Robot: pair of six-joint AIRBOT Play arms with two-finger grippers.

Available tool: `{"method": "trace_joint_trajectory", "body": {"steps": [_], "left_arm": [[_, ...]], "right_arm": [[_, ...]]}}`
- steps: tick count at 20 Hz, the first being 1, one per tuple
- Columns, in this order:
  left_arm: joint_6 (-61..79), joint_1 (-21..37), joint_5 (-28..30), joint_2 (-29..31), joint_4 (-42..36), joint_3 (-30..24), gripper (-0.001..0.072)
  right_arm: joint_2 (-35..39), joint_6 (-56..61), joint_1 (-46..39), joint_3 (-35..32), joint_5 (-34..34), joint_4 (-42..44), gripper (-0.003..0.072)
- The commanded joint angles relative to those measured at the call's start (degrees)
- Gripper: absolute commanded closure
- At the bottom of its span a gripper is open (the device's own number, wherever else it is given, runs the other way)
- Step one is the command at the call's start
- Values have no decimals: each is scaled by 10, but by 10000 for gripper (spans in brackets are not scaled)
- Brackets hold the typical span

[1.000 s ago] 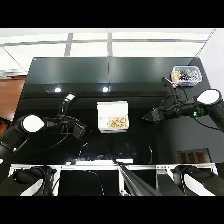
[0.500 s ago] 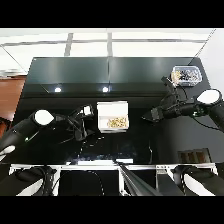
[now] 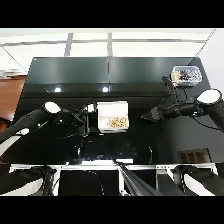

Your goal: Fold the box and place the chain.

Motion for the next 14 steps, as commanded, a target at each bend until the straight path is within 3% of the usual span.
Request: {"method": "trace_joint_trajectory", "body": {"steps": [1,14], "left_arm": [[30,-3,5,-11,-32,3,-4],[32,-4,4,-12,-32,3,-2]], "right_arm": [[0,0,1,0,-3,4,415],[0,0,1,0,-21,4,416]]}}
